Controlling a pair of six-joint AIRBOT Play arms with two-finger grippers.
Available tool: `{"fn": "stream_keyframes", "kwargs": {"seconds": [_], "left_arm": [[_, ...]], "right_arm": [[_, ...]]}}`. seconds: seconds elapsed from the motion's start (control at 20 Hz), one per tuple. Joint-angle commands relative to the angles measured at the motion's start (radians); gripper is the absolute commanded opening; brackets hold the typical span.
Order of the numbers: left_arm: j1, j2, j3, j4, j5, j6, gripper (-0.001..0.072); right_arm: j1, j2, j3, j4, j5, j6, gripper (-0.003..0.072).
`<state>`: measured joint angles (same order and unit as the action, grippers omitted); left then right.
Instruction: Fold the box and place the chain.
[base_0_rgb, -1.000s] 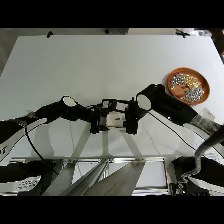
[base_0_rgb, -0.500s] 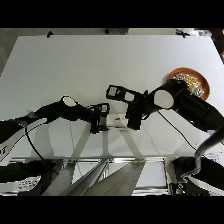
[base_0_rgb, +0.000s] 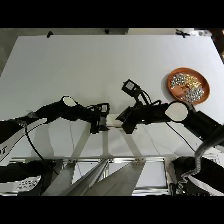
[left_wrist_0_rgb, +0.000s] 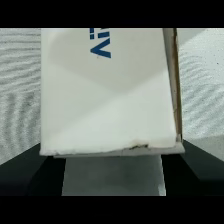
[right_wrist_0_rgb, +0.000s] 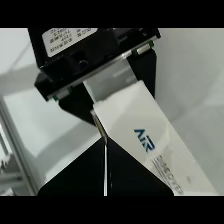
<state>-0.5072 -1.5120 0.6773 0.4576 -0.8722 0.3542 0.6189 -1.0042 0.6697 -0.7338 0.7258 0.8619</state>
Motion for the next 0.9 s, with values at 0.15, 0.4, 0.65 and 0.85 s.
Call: {"fn": "stream_keyframes", "kwargs": {"seconds": [0.15, 0.4, 0.65, 0.85], "left_arm": [[0.000, 0.001, 0.000, 0.000, 0.000, 0.000, 0.0203], [0.000, 0.001, 0.000, 0.000, 0.000, 0.000, 0.0203], [0.000, 0.001, 0.000, 0.000, 0.000, 0.000, 0.0203], [0.000, 0.001, 0.000, 0.000, 0.000, 0.000, 0.0203]], "right_arm": [[-0.002, 0.005, -0.180, 0.409, -0.188, -0.264, 0.0006], [-0.002, -0.029, -0.190, 0.413, -0.203, -0.269, 0.0006], [-0.001, -0.110, -0.191, 0.436, -0.163, -0.295, 0.0006], [-0.001, -0.111, -0.203, 0.435, -0.163, -0.294, 0.0005]]}}
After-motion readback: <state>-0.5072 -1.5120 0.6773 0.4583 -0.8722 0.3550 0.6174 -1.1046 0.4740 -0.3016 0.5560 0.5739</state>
